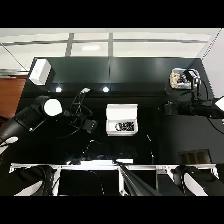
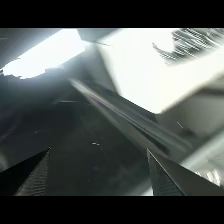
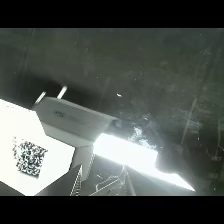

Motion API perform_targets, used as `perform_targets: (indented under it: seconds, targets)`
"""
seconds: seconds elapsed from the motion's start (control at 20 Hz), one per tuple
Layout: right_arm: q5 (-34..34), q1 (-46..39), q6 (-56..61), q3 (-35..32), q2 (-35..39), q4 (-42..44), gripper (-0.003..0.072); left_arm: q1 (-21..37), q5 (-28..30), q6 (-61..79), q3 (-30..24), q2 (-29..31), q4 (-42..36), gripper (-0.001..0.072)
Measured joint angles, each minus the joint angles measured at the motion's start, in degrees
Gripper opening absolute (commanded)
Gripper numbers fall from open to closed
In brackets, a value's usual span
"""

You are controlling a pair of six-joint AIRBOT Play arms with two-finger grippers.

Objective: Fold the box and place the chain.

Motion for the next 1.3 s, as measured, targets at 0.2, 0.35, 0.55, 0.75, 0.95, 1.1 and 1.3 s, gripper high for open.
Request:
perform_targets:
  seconds: [0.2, 0.35, 0.55, 0.75, 0.95, 1.1, 1.3]
  targets:
    - [-0.7, 0.0, 0.0, 0.0, 0.0, 0.0, 0.0299, 0.9, 0.1, 27.3, -2.7, -4.9, -10.6, 0.0705]
    - [-0.9, 0.0, 0.0, 0.0, 0.0, -0.2, 0.0299, 0.7, 1.0, 47.8, -3.3, -7.7, -13.4, 0.0715]
    - [-1.1, 0.0, 0.0, 0.0, 0.0, -0.7, 0.0299, 2.9, 4.6, 64.7, -3.2, -9.5, -15.6, 0.0717]
    - [-1.3, 0.0, 0.0, 0.0, 0.0, -0.8, 0.0299, 5.3, 5.7, 72.0, -0.6, -13.5, -16.6, 0.0717]
    - [-1.4, 0.0, 0.0, 0.0, 0.0, -0.8, 0.0299, 5.0, 5.0, 75.8, 1.9, -17.5, -18.4, 0.0716]
    - [-1.4, 0.0, 0.0, 0.0, 0.0, -0.9, 0.0299, 4.3, 4.8, 77.0, 2.7, -19.3, -20.1, 0.0717]
    - [-1.4, 0.0, 0.0, 0.0, 0.0, -1.2, 0.0299, 2.6, 4.8, 77.6, 3.3, -20.5, -20.1, 0.0716]
